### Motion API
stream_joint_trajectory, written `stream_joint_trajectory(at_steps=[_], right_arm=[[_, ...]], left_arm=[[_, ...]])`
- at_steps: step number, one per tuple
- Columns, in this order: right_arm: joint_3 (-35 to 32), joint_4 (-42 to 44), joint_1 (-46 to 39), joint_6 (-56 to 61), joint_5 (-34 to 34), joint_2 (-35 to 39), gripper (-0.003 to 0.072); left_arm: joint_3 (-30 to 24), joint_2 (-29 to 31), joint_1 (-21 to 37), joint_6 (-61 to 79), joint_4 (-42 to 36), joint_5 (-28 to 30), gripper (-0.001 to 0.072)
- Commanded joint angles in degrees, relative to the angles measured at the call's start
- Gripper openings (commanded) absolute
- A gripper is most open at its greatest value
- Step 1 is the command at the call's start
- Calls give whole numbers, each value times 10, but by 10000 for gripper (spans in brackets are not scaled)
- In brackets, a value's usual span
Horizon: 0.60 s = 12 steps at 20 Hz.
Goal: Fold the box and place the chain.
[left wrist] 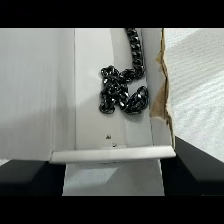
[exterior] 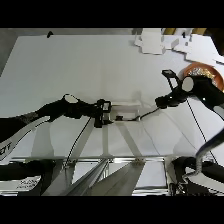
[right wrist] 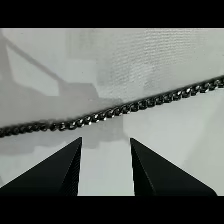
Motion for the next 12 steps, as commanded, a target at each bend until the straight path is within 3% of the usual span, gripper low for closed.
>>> stream_joint_trajectory(at_steps=[1, 9, 12], right_arm=[[-7, 2, -1, 11, -16, -23, 290], [-7, 0, -1, 33, -37, -55, 284], [-7, -1, -1, 33, -37, -57, 163]], left_arm=[[0, 0, 0, 0, 0, 0, 214], [0, 0, 0, 0, 0, 0, 214], [0, 0, 0, 0, 0, 0, 214]])
